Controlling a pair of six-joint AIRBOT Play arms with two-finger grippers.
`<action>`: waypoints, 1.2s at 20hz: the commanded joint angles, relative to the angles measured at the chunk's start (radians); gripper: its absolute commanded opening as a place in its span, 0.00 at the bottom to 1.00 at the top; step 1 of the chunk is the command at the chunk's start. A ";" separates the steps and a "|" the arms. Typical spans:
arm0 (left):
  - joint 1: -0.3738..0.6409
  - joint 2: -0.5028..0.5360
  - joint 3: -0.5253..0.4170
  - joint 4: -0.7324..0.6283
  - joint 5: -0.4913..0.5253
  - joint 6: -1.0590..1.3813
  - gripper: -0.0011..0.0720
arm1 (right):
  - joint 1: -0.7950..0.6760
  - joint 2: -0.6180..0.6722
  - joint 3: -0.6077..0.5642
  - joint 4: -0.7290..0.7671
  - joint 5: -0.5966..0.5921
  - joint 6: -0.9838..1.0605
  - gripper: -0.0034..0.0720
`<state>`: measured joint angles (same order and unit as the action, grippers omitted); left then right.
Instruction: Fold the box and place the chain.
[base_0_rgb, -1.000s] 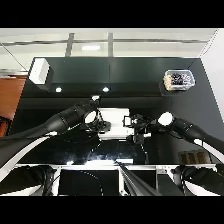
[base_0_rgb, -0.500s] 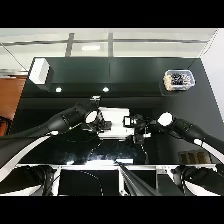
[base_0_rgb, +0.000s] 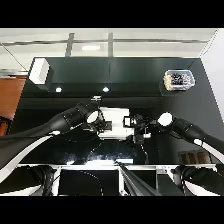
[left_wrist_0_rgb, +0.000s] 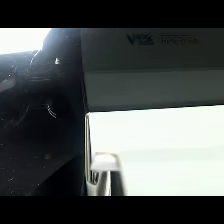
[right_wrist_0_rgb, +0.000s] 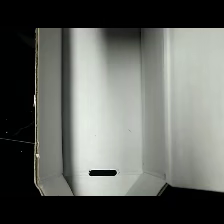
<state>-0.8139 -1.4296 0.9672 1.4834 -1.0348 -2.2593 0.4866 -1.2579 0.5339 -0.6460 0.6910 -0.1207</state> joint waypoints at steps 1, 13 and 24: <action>-0.007 -0.009 0.000 -0.003 -0.008 0.000 0.21 | 0.000 0.000 0.000 0.002 0.000 0.001 0.37; -0.007 -0.009 0.000 0.000 -0.043 0.001 0.05 | 0.000 0.000 0.000 0.002 0.000 0.001 0.37; -0.006 -0.009 0.028 0.014 -0.034 0.000 0.44 | 0.000 0.000 0.000 0.002 0.000 0.001 0.37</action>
<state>-0.8207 -1.4391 0.9821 1.4853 -1.0790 -2.2581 0.4866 -1.2579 0.5339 -0.6441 0.6903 -0.1192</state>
